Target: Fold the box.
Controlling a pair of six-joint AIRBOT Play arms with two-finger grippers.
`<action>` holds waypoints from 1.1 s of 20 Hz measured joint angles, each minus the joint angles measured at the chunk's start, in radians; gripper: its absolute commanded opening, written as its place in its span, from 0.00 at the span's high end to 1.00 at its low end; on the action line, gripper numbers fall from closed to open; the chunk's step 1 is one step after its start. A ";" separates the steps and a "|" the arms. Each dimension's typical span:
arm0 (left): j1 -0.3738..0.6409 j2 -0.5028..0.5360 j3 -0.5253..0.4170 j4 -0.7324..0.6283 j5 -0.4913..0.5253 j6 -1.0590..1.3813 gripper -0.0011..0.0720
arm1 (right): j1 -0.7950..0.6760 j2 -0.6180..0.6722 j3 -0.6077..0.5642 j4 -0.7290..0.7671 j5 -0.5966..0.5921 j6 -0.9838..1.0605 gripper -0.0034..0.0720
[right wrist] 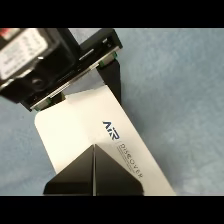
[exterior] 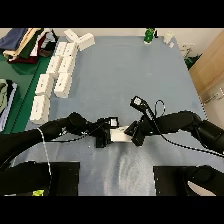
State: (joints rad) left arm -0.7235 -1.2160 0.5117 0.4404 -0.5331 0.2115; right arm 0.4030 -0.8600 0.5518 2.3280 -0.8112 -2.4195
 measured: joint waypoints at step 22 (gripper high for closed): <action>0.000 0.000 0.000 0.000 0.000 0.000 0.34 | 0.277 -0.031 -0.002 -0.486 0.185 -0.127 0.34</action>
State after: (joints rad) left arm -0.7235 -1.2160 0.5121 0.4404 -0.5331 0.2115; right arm 0.6800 -0.8909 0.5495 1.8423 -0.6262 -2.5462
